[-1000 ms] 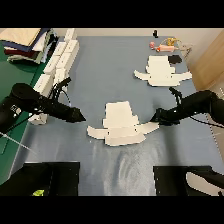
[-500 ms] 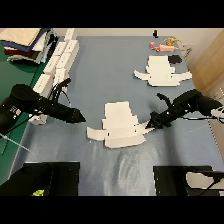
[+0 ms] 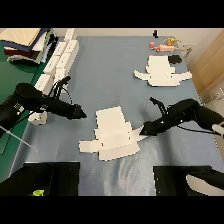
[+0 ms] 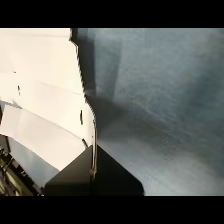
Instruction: Fold the box.
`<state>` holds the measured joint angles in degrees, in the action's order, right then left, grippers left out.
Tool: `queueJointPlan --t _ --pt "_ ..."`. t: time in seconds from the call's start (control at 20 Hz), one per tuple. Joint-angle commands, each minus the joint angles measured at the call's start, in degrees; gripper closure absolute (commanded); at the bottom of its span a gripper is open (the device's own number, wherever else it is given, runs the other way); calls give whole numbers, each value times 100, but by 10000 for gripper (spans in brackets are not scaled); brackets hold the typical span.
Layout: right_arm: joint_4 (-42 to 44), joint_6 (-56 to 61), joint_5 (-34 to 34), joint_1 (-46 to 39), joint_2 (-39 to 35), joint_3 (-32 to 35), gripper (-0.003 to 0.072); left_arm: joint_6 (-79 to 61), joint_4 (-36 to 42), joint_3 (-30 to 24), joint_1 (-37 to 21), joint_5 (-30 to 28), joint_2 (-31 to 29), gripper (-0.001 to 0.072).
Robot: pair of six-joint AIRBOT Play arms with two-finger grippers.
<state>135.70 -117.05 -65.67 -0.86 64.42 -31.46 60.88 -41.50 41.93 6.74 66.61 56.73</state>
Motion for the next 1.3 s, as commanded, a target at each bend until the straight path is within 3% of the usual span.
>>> queueJointPlan --t 0.0,0.3,0.5,0.8,1.05,1.15,1.25 --pt "42 328 1032 544 -957 623 683 -26 0 92 -4 -17 411 157" --pt "22 566 1121 704 -1355 680 683 -769 376 149 -2 -9 1307 174" --pt "22 566 1119 704 -1353 680 682 -1547 1237 487 9 2 2208 174" --pt "20 564 1126 702 -1353 678 683 -1818 1331 1054 223 44 3206 174" --pt "20 564 1123 704 -1335 680 683 -2249 1320 1414 693 682 3585 178" --pt "17 564 1126 702 -1335 680 683 -2540 1318 1502 708 918 3582 562" --pt "20 566 1126 704 -1335 680 683 -2586 1270 1526 710 1150 3585 600"
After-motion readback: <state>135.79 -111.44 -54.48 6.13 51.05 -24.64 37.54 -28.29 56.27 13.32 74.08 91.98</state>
